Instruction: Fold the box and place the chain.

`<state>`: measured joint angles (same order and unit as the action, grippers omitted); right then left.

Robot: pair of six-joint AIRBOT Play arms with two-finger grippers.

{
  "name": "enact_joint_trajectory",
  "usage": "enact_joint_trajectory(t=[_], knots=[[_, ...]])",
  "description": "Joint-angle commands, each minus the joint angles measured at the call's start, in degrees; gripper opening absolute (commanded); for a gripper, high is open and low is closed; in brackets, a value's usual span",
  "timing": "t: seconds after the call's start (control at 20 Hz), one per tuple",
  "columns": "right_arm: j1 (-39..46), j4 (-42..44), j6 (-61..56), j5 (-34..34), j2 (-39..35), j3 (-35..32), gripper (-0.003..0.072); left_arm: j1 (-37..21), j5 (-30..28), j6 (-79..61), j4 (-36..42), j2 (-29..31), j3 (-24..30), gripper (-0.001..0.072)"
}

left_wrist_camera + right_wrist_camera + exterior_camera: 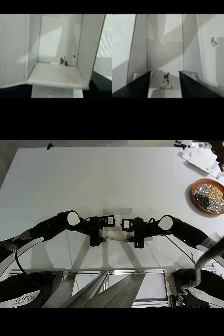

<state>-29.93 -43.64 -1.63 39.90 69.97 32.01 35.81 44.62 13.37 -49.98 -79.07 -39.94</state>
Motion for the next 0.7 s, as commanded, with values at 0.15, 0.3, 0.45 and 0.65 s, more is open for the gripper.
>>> enact_joint_trajectory(t=[0.15, 0.3, 0.45, 0.65], knots=[[-0.11, 1.81, 0.0, -0.33, 2.27, -0.02, 0.0577, 0.0, 0.0, -0.02, 0.0, -0.02, -0.02, 0.0412], [-0.11, 2.25, -0.02, 0.02, 1.62, 0.0, 0.0383, 0.0, 0.0, -0.02, 0.0, -0.02, -0.02, 0.0412], [0.13, 1.42, -0.04, 2.1, -1.22, 0.0, 0.001, 0.0, 0.0, -0.02, 0.0, -0.02, -0.02, 0.0412], [2.56, -1.46, -4.55, 3.93, -9.88, 0.0, 0.001, 0.0, 0.0, -0.02, 0.0, -0.02, -0.02, 0.0412]])
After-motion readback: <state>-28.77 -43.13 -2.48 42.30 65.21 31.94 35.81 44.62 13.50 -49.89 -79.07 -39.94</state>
